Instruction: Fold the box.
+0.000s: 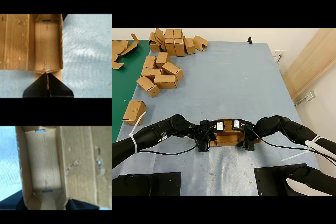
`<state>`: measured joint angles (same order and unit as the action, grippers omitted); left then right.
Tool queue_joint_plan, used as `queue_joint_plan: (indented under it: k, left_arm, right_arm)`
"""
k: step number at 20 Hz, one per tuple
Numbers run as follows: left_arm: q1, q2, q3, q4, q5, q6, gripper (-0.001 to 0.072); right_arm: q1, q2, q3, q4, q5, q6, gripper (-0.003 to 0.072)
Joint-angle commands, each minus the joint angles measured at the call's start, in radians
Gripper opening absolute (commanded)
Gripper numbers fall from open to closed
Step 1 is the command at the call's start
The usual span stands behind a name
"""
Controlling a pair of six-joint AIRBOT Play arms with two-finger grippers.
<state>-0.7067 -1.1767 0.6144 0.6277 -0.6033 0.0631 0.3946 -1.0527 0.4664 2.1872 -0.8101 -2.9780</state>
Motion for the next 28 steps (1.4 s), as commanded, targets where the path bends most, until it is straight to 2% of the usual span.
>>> queue_joint_plan:
  k: [1,15,19,23,28]
  left_arm:
    - [-0.023,0.0,0.001,0.0,0.027,0.001,0.0012]
    - [-0.053,-0.029,0.001,-0.005,0.056,0.001,0.0012]
    - [-0.055,-0.029,0.002,-0.009,0.098,0.001,0.0012]
    - [-0.055,-0.029,0.002,-0.092,0.1,0.001,0.0012]
    - [-0.054,-0.029,0.002,-0.094,0.098,0.001,0.0015]
  right_arm:
    - [0.0,0.0,0.0,0.0,0.0,0.0,0.0496]
    - [0.0,0.0,0.0,0.0,0.0,0.0,0.0495]
    - [0.0,0.0,0.0,0.0,0.0,0.0,0.0495]
    - [0.0,0.0,0.0,0.0,0.0,0.0,0.0496]
    - [0.0,0.0,0.0,0.0,0.001,0.0,0.0496]
